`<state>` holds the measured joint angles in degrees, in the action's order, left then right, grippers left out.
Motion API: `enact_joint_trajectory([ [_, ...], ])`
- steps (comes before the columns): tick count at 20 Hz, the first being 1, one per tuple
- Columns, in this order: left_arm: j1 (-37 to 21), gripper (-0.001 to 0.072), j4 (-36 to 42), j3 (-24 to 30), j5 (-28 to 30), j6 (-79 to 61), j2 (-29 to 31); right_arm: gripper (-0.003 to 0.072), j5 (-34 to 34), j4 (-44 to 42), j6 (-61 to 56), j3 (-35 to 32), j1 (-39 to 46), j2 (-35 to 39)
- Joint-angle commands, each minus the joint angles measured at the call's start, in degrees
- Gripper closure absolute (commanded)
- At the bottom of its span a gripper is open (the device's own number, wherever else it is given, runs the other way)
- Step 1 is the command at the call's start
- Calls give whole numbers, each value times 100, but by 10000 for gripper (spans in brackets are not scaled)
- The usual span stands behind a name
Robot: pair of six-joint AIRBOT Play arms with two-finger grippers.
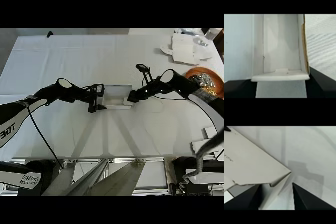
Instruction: Fold the box and place the chain.
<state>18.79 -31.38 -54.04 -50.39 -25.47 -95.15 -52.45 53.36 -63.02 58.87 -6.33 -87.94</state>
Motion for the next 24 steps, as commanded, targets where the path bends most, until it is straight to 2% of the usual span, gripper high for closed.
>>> enact_joint_trajectory([
  [1, 0, 434, 2, 2, 2, 0, -2, 293, 238, 688, -935, 138, -328, 7],
  [5, 0, 434, 2, 2, 2, 0, -2, 293, 229, 1781, -2212, 332, -455, 7],
  [8, 0, 434, 2, 2, 2, 0, -2, 294, 208, 2140, -2835, 428, -455, 7],
  [21, 0, 434, 2, 2, 2, 0, -2, 361, -22, 2450, -3718, 439, -479, 9],
  [22, 0, 434, 2, 2, 2, 0, -2, 408, -55, 2441, -3650, 439, -479, 9],
  [24, 0, 434, 2, 2, 2, 0, -2, 430, -142, 2345, -3370, 439, -479, 70],
])
